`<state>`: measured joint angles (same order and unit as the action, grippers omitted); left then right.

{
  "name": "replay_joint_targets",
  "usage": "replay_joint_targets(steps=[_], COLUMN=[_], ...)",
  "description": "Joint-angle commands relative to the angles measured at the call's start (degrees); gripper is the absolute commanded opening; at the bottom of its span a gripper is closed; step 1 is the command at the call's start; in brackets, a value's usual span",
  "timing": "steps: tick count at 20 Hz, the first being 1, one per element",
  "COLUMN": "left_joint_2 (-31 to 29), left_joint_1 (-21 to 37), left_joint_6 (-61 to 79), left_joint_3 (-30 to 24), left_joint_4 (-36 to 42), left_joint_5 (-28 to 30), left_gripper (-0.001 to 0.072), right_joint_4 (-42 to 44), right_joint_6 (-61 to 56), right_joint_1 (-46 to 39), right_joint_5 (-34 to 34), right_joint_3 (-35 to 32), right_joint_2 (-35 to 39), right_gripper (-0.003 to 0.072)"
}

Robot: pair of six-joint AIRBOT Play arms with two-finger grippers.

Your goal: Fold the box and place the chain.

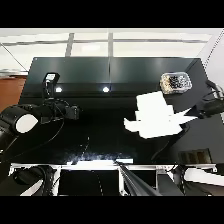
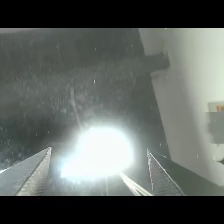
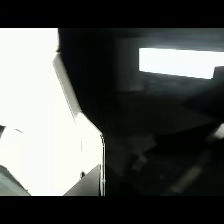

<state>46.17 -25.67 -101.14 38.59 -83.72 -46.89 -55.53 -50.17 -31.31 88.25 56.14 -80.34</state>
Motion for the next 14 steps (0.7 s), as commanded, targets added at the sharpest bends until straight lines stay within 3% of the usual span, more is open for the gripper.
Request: replay_joint_targets(steps=[1,2,4,7,8,10,12,14], left_joint_2=[0.13,0.13,0.44,1.57,2.49,6.73,12.31,17.53], left_joint_1=[0.09,0.11,1.36,8.76,12.41,19.63,24.09,24.98], left_joint_6=[0.52,0.9,1.27,15.54,23.32,37.73,42.97,44.63], left_joint_3=[-0.07,-0.52,-4.15,-9.03,-9.88,-10.01,-9.99,-9.97], left_joint_4=[0.72,0.74,4.72,26.47,35.43,49.22,53.07,52.52], left_joint_5=[-4.42,-4.55,0.44,3.39,1.6,-7.23,-13.16,-13.18], left_gripper=[0.0707,0.0707,0.0706,0.0707,0.0706,0.0707,0.0707,0.0707], right_joint_4=[10.19,13.22,17.79,18.53,18.45,18.45,18.49,18.49], right_joint_6=[-2.49,-3.19,-3.21,-5.77,-6.82,-8.55,-9.31,-10.43], right_joint_1=[7.69,10.58,16.76,26.23,29.42,34.91,39.52,43.19], right_joint_5=[-7.85,-11.8,-18.45,-24.55,-25.9,-28.33,-30.71,-33.33], right_joint_3=[-10.21,-13.86,-20.28,-26.99,-28.48,-30.05,-30.1,-30.1], right_joint_2=[7.78,11.32,18.75,28.48,30.97,33.29,33.29,33.29], right_gripper=[0.0025,0.0025,0.0026,0.0026,0.0026,0.0026,0.0026,0.0026])
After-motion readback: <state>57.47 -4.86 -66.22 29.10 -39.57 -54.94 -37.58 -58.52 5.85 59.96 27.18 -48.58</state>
